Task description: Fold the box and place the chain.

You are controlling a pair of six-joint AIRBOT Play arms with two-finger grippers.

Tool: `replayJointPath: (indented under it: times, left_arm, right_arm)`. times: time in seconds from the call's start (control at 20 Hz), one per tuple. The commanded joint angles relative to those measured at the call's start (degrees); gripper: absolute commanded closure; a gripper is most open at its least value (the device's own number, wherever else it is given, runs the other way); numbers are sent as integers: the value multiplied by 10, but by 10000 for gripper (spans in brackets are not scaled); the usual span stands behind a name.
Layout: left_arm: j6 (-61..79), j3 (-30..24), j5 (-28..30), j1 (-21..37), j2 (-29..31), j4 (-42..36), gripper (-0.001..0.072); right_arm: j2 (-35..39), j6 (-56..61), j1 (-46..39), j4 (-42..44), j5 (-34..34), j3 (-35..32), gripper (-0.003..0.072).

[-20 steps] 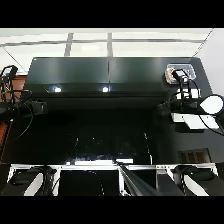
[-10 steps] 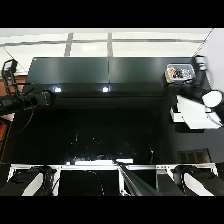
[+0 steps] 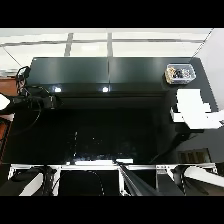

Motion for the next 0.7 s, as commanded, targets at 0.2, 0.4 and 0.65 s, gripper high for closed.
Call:
replayJointPath:
  times: [0.2,0.4,0.65]
  left_arm:
    - [0,0,-12,0,-4,-11,6]
    - [0,0,1,0,-4,-14,6]
    - [0,0,5,0,-4,-13,6]
  right_arm:
    - [-170,-106,-69,63,200,125,-17]
    - [-183,-180,-57,129,198,127,286]
    - [-173,-204,-28,110,284,142,669]
